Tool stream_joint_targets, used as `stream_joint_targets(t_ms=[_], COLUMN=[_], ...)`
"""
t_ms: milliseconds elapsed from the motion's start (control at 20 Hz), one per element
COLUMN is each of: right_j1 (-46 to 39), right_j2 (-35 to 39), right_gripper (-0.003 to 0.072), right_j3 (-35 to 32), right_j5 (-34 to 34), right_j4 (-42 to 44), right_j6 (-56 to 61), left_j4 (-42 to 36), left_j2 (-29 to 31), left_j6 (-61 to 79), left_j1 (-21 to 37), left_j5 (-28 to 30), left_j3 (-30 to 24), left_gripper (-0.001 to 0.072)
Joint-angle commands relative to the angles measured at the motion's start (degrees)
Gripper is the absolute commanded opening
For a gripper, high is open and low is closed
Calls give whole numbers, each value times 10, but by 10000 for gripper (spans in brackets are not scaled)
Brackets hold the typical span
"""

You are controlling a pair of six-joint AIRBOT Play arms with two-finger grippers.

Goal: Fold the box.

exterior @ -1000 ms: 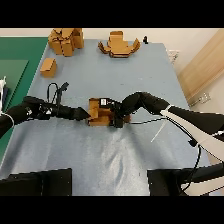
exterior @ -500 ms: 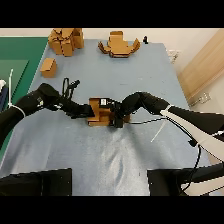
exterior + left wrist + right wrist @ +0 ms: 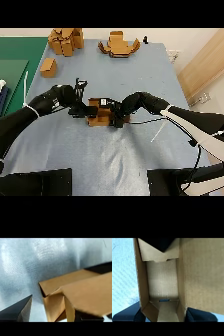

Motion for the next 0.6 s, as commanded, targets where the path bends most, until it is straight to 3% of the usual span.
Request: stream_joint_targets(t_ms=[0,150,250,550], right_j1=[0,0,0,0], right_j2=[-2,-3,-3,-3], right_gripper=[446,446,446,446], right_j3=[0,0,0,0], right_j5=[0,2,2,2], right_j4=[2,3,3,3], right_j6=[0,0,0,0], left_j4=[83,104,120,166], left_j2=[-3,-26,-49,-95], left_j6=[-108,-135,-139,-173], left_j1=[-38,-50,-56,-80], left_j5=[19,-18,-47,-105], left_j3=[2,17,44,114], left_gripper=[580,580,469,472])
